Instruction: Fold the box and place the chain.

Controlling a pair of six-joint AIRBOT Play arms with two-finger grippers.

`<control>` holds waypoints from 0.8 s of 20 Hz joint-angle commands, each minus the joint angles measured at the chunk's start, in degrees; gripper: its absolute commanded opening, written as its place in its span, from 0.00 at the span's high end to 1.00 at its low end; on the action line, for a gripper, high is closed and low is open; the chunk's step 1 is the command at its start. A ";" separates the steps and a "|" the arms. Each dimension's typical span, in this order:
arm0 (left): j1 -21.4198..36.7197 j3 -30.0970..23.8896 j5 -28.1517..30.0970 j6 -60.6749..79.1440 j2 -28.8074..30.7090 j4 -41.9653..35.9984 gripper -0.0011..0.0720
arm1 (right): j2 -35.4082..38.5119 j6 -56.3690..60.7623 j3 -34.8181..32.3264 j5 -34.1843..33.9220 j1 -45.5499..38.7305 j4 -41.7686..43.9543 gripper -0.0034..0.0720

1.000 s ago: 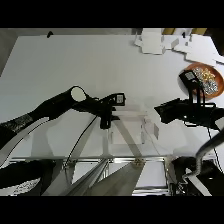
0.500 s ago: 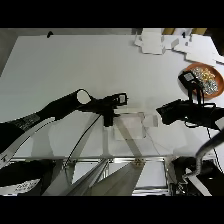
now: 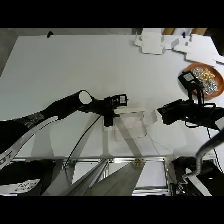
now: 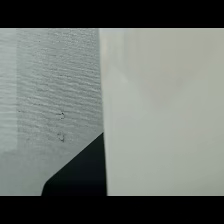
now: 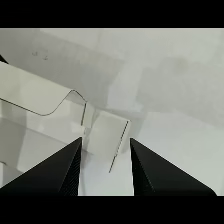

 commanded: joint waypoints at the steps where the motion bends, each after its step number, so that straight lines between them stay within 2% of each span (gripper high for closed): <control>1: -0.04 -0.04 -0.09 2.67 -0.22 0.13 0.98 | -0.04 0.02 0.04 0.02 0.04 -0.20 0.51; 6: -0.02 0.02 -2.82 9.22 -0.09 -1.16 0.98 | -0.04 0.02 0.04 0.02 0.04 -0.17 0.51; 11: 0.33 2.45 -4.22 9.49 -0.13 1.05 0.98 | -0.04 0.02 0.04 0.02 0.07 -0.17 0.51; 16: 0.22 2.51 -5.01 9.97 -1.75 1.03 0.98 | -0.04 0.02 0.04 0.02 0.04 -0.17 0.51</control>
